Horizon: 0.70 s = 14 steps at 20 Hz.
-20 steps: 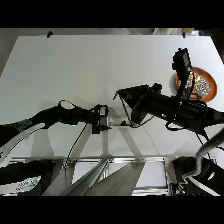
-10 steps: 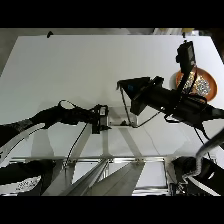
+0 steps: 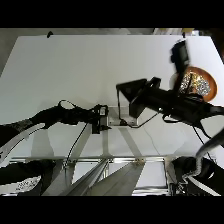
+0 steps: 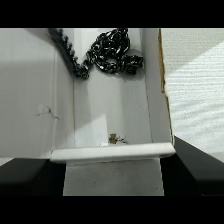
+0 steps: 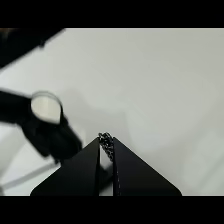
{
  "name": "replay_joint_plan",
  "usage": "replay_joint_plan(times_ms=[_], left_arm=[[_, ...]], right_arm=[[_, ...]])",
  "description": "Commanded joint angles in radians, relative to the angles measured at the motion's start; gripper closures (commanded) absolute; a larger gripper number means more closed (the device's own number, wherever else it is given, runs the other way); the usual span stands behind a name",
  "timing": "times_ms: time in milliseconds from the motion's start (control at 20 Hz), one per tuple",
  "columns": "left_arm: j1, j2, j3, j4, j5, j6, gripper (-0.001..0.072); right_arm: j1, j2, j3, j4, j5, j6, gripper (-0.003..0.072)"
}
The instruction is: Fold the box and place the chain.
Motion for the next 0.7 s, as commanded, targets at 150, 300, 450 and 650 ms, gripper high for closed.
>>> replay_joint_plan(times_ms=[150, 300, 450, 650], left_arm=[[0.000, 0.000, 0.001, 0.000, 0.000, 0.000, 0.0459], [0.000, 0.000, 0.001, 0.000, 0.000, 0.000, 0.0459], [0.000, 0.000, 0.001, 0.000, 0.000, 0.001, 0.0459], [0.000, 0.001, 0.001, 0.000, 0.000, 0.000, 0.0459]], right_arm=[[0.000, -0.132, -0.006, -0.154, 0.249, 0.048, 0.0669], [0.000, -0.237, -0.007, -0.153, 0.249, 0.049, 0.0669], [0.000, -0.328, -0.007, -0.156, 0.241, 0.055, 0.0669], [0.000, -0.373, -0.007, -0.211, 0.238, 0.144, 0.0553]])
